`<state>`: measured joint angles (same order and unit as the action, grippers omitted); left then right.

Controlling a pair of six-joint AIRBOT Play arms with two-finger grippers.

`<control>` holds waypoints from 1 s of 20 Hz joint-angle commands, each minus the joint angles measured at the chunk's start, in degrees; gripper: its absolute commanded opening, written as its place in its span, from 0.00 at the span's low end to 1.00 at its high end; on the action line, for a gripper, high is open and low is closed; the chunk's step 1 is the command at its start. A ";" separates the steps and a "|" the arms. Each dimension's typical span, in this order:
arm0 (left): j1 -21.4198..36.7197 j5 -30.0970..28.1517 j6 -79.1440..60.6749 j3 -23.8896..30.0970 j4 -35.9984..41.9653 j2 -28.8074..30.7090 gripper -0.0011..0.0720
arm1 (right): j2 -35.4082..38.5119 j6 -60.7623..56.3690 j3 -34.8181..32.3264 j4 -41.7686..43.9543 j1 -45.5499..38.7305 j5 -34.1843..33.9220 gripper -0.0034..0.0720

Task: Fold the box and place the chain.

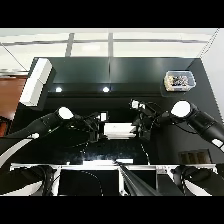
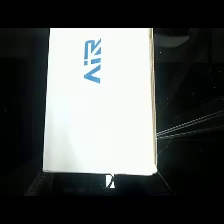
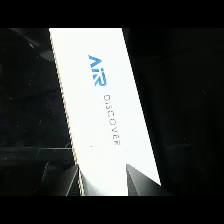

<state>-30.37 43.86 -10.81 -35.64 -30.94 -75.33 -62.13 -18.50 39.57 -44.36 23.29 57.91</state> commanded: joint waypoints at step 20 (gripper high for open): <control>-0.02 0.07 -0.07 -0.04 -0.09 -0.02 0.62 | -1.05 -0.87 0.00 -2.78 2.67 -3.52 0.52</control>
